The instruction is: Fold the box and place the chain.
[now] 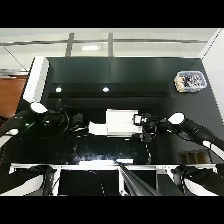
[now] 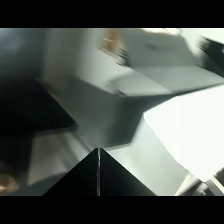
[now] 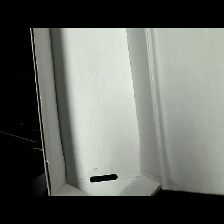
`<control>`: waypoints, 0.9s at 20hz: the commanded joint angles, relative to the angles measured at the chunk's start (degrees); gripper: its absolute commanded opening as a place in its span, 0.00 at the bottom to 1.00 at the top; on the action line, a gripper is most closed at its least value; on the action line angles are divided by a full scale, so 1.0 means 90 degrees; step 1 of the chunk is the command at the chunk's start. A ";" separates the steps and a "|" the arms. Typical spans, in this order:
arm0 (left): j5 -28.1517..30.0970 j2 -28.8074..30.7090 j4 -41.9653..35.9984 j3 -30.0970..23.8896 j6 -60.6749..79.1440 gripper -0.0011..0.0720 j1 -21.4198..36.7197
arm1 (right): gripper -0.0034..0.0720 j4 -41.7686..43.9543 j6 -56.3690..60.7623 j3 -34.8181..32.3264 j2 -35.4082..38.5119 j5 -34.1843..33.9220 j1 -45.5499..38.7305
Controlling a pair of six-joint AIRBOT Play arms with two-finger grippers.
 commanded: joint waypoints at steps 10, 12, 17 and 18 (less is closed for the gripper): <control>-0.0503 -0.0656 -0.1027 0.0534 0.1399 0.33 -0.0787 | 0.60 0.0007 0.0002 0.0002 -0.0002 -0.0002 0.0007; -0.0801 -0.0656 -0.1010 0.0753 0.1545 0.99 -0.0787 | 0.59 0.0007 0.0002 0.0002 -0.0002 0.0000 0.0007; -0.0976 -0.0656 -0.0984 0.1090 0.1477 0.99 -0.0801 | 0.60 0.0007 0.0000 0.0002 -0.0002 0.0000 0.0007; -0.0998 -0.0653 -0.0981 0.1134 0.1399 0.99 -0.0806 | 0.60 0.0007 0.0002 0.0002 -0.0002 0.0000 0.0007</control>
